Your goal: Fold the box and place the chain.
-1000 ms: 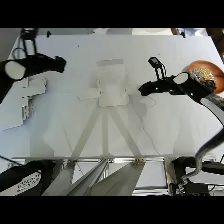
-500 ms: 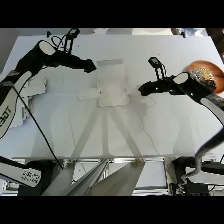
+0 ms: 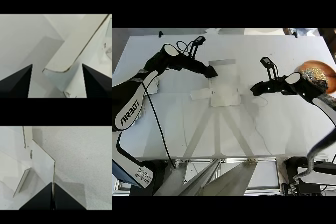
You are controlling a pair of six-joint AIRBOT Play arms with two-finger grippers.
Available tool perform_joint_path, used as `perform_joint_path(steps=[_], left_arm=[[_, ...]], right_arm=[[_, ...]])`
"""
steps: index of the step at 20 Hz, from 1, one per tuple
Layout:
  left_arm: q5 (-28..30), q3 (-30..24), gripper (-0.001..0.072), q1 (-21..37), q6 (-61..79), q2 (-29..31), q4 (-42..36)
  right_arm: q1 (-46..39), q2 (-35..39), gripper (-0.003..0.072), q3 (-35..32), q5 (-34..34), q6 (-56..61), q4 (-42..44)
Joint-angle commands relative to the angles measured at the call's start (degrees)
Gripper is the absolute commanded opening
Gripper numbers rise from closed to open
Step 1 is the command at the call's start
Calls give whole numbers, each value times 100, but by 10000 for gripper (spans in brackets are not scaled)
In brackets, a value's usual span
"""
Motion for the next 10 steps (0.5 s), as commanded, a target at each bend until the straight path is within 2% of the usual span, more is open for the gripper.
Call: perform_joint_path(steps=[1, 3, 5, 8, 10], left_arm=[[13, 17, 696, -81, 258, -63, -66], [-407, 17, 686, -127, 505, -81, -66], [-925, 17, 594, -149, 778, -101, -59], [-1250, 17, 513, -166, 997, -101, -11], [-1311, 17, 351, -175, 1130, -101, 98]], right_arm=[[0, 2, 10, -2, 0, 0, 0], [0, 0, 10, -2, 0, 0, 0], [0, 2, 10, -2, 0, 0, 0], [0, 2, 10, 0, 0, 0, 0], [0, 2, 10, -2, 0, 0, 0]])
